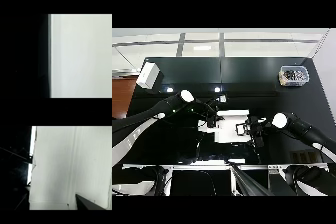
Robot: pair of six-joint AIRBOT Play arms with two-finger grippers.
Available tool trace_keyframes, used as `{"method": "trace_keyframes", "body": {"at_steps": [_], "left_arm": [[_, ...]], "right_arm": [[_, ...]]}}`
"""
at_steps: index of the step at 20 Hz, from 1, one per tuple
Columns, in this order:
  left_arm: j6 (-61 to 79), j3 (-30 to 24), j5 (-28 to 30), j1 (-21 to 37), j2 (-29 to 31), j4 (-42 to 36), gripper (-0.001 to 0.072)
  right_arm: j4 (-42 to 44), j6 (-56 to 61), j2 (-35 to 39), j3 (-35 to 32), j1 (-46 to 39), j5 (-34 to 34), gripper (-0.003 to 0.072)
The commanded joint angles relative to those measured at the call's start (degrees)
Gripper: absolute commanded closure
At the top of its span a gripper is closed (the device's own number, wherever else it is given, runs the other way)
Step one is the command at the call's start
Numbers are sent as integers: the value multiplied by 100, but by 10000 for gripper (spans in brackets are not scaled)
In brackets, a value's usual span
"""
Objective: Fold the box and place the chain.
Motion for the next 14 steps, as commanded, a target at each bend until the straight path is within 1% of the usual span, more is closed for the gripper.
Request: {"method": "trace_keyframes", "body": {"at_steps": [1,9,14], "left_arm": [[0,4,0,4,-4,0,684],[0,4,2,4,-4,0,684],[0,4,0,4,-4,0,684]], "right_arm": [[-4,-2,-22,-2,4,-131,-12],[83,7,-22,-116,7,-129,-12],[76,175,-15,-116,4,-529,-11]]}}
